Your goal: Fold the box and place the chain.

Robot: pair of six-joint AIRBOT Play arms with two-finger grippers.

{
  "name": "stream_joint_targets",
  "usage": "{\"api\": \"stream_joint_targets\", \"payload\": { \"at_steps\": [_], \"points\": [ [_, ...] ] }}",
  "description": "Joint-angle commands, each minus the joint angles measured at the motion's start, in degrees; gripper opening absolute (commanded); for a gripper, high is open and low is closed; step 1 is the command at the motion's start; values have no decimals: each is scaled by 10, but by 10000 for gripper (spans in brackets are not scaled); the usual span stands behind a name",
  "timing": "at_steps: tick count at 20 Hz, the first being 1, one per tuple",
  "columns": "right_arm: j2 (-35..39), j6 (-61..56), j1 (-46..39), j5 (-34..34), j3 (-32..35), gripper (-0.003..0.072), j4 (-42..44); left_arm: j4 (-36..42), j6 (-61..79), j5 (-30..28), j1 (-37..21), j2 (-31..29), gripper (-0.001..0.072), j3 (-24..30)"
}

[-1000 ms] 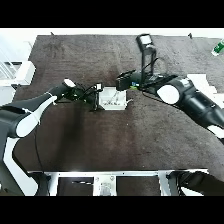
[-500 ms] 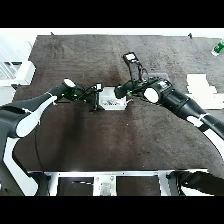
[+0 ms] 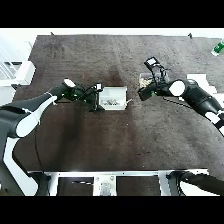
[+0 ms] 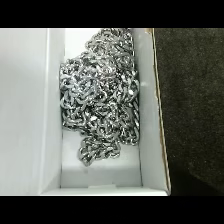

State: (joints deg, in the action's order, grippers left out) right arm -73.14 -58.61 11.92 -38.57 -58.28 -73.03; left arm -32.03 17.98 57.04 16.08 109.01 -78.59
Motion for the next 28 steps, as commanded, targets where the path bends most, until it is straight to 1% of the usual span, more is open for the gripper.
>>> {"api": "stream_joint_targets", "payload": {
  "at_steps": [1, 2, 3, 4, 6, 7, 8, 9, 10, 11, 16, 22, 28],
  "points": [
    [-24, 356, -58, -66, 4, 407, 221, 0, 0, 0, 0, 0, 469, 0],
    [-40, 390, -65, -83, 4, 407, 245, 0, 0, 0, 0, 0, 468, 0],
    [-58, 401, -69, -85, 3, 408, 255, 0, 0, 0, 0, 0, 469, 0],
    [-78, 396, -68, -84, -1, 409, 255, 0, 0, 0, 0, 0, 469, 0],
    [-115, 341, -63, -85, -19, 417, 254, 0, 0, 0, 0, 0, 469, 0],
    [-130, 330, -61, -85, -27, 432, 250, 0, 0, 0, 0, 0, 468, 0],
    [-141, 332, -60, -85, -36, 432, 234, 0, 0, 0, 0, 0, 469, 0],
    [-147, 352, -59, -91, -43, 429, 226, 0, 0, 0, 0, 0, 468, 0],
    [-149, 414, -60, -110, -48, 398, 227, 0, 0, 0, 0, 0, 469, 0],
    [-149, 475, -60, -128, -52, 396, 227, 0, 0, 0, 0, 0, 469, 0],
    [-159, 631, -59, -151, -55, 407, 231, 0, 0, 0, 0, 0, 469, 0],
    [-180, 692, -43, -157, -55, 414, 241, 0, 0, 0, 0, 0, 469, 0],
    [-208, 698, -19, -139, -57, 409, 247, 0, 0, 0, 0, 0, 469, 0]
  ]
}}
